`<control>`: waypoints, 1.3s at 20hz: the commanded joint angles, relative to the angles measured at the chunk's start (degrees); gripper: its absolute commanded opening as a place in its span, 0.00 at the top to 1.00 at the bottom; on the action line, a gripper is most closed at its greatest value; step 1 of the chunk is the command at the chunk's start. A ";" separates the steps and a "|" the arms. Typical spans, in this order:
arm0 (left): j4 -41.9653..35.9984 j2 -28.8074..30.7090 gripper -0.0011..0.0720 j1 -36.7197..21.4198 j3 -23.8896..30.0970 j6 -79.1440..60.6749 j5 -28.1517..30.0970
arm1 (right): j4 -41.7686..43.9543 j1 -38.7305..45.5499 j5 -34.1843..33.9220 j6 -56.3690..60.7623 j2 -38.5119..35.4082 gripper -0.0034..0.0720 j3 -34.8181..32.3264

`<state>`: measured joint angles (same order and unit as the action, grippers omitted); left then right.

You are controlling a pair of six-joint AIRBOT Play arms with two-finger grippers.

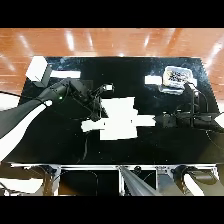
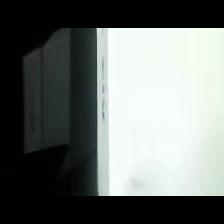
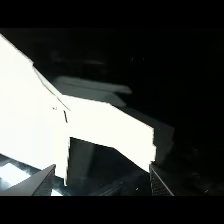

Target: Fold the box and place the chain.

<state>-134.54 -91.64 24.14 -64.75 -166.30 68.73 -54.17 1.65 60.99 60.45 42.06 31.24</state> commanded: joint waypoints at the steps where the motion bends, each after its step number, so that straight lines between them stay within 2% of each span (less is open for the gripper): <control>1: -0.04 2.40 0.96 0.11 3.58 0.02 -2.23 | 0.15 0.02 -2.14 -0.07 0.00 0.01 0.04; 4: -0.07 2.91 0.96 1.03 8.70 -2.14 -8.74 | 0.13 0.02 -2.12 -0.07 0.00 0.00 0.04; 11: 0.26 3.39 0.96 3.80 9.09 -2.58 -14.80 | -0.09 0.02 -5.14 -0.09 0.00 0.00 0.04; 18: 0.37 3.37 0.95 3.76 9.07 2.16 -13.33 | 0.90 0.04 -9.90 0.07 0.00 0.00 0.04; 21: 1.22 3.45 0.96 3.65 9.07 -0.07 -10.86 | 2.75 0.02 -10.01 -0.37 0.00 0.00 0.04; 23: 1.20 4.37 0.96 4.11 9.09 -4.90 -9.86 | 2.80 0.02 -7.96 -4.44 0.00 0.00 0.04; 26: 4.70 7.85 0.96 4.87 9.22 -5.75 -12.07 | 0.92 0.02 1.33 -21.42 0.04 0.00 -0.57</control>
